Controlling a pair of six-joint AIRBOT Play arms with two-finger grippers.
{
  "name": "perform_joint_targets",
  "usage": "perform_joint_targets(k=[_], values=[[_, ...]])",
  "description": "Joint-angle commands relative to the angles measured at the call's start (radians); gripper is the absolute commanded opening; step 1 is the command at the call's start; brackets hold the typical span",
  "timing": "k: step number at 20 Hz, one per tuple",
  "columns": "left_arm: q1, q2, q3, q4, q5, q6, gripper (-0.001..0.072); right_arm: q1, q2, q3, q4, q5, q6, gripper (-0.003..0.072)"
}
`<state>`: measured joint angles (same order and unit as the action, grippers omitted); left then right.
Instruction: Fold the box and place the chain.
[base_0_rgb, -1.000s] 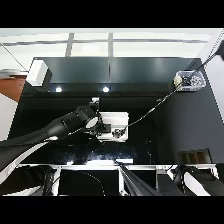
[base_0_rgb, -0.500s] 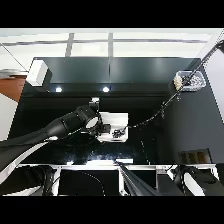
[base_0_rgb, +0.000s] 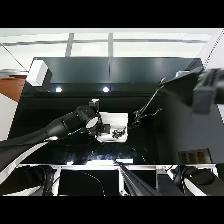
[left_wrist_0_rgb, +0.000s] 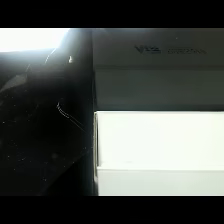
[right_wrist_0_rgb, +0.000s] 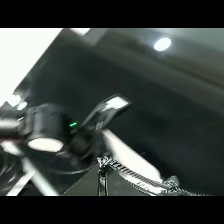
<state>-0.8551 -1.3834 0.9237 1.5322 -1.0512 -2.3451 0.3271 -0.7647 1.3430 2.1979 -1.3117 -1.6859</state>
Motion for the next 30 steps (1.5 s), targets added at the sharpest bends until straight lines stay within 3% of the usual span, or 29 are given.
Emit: perform_joint_targets(k=[1,7,13,14,15,18,22,24,27,28,30], values=[[0.0,0.0,0.0,0.0,0.002,0.0,0.0031,0.115,-0.008,-0.093,0.014,0.054,0.02,0.0026],[0.0,0.0,0.0,0.0,0.003,0.0,0.0031,0.272,-0.089,-0.256,0.056,0.242,0.025,0.0026],[0.0,0.0,0.0,0.0,0.003,0.0,0.0031,0.307,-0.206,-0.264,0.033,0.234,0.025,0.004],[0.0,0.0,0.0,0.0,0.003,0.0,0.0031,0.298,-0.204,-0.264,0.015,0.224,0.027,0.025],[0.0,0.0,0.0,0.0,0.003,0.0,0.0031,0.278,-0.2,-0.264,-0.003,0.196,0.034,0.051],[0.0,0.0,0.0,0.0,0.003,0.0,0.0031,0.157,-0.146,-0.264,-0.099,0.077,0.027,0.0542],[0.0,0.0,0.0,0.0,0.003,0.0,0.0031,-0.061,-0.048,-0.317,-0.443,-0.006,-0.029,0.0542],[0.0,0.0,0.0,0.001,0.003,0.0,0.0031,-0.163,-0.034,-0.428,-0.472,0.061,-0.072,0.0542],[0.0,0.0,0.0,0.0,0.002,0.0,0.0031,-0.216,-0.034,-0.637,-0.36,0.366,-0.077,0.0547],[0.0,0.0,0.0,0.0,0.003,0.0,0.0031,-0.203,-0.036,-0.701,-0.302,0.478,-0.103,0.0709],[0.0,0.0,0.0,0.0,0.003,0.0,0.0031,-0.136,-0.04,-0.794,-0.227,0.614,-0.313,0.0703]])
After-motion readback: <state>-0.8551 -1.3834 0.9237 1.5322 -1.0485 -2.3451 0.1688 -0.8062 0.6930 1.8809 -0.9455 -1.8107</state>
